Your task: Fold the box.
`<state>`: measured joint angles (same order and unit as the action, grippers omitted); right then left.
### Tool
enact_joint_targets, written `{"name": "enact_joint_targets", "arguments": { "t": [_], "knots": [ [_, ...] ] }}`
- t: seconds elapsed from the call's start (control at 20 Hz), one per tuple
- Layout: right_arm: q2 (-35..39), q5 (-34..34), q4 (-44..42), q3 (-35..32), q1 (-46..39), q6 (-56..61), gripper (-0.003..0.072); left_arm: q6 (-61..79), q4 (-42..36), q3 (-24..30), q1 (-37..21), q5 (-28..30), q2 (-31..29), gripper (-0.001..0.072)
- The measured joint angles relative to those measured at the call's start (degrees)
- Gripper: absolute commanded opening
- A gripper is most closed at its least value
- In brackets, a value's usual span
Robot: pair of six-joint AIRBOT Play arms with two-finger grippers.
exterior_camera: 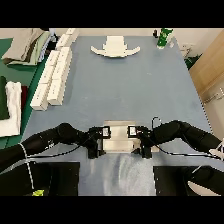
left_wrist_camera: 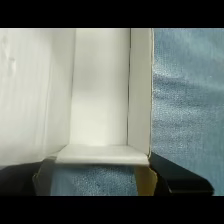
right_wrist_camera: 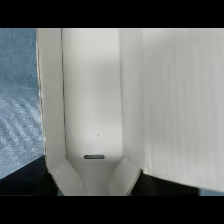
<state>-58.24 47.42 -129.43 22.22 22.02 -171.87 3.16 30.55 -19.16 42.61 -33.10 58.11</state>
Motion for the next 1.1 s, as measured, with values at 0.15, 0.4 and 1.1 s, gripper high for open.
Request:
{"name": "enact_joint_targets", "arguments": {
  "t": [0.15,0.4,1.1],
  "knots": [
    [0.0,0.0,0.0,0.0,0.0,0.0,0.0505,0.0,0.0,0.0,0.8,0.5,0.4,0.0694],
    [0.0,0.0,0.0,0.0,0.0,0.0,0.0505,-0.1,0.2,0.0,1.2,0.9,0.7,0.0693],
    [0.0,0.0,0.0,0.0,0.0,0.1,0.0505,-1.0,2.4,1.0,2.0,1.7,-0.3,0.0526]
  ]
}}
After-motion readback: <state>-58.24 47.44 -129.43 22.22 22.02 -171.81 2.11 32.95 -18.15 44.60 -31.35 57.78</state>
